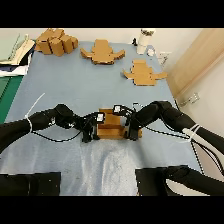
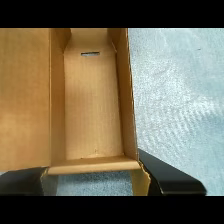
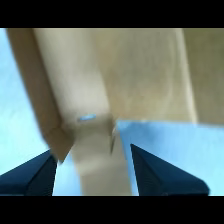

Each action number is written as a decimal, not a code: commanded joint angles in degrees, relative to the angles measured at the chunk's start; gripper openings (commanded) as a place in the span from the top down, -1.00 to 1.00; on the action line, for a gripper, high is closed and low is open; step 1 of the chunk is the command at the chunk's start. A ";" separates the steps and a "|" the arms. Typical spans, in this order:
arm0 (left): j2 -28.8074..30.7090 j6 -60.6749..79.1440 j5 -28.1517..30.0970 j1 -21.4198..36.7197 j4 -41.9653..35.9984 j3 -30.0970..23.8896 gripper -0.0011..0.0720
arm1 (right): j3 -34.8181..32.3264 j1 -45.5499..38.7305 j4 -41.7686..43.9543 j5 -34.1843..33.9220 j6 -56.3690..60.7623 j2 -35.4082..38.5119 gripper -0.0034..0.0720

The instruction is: Fold the box.

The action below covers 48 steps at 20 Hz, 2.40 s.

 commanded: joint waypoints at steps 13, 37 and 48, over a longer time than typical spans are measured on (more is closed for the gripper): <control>-0.02 -0.07 0.17 0.02 -0.11 0.07 -0.48 | 0.09 0.63 14.84 -14.69 49.68 5.60 -0.98; -0.02 -0.07 0.17 0.02 -0.11 0.07 -0.48 | 0.11 0.63 15.87 -1.20 65.70 5.49 -0.95; -0.02 -0.07 0.17 0.02 -0.11 0.07 -0.48 | 8.39 0.00 17.11 1.64 56.63 -0.33 0.90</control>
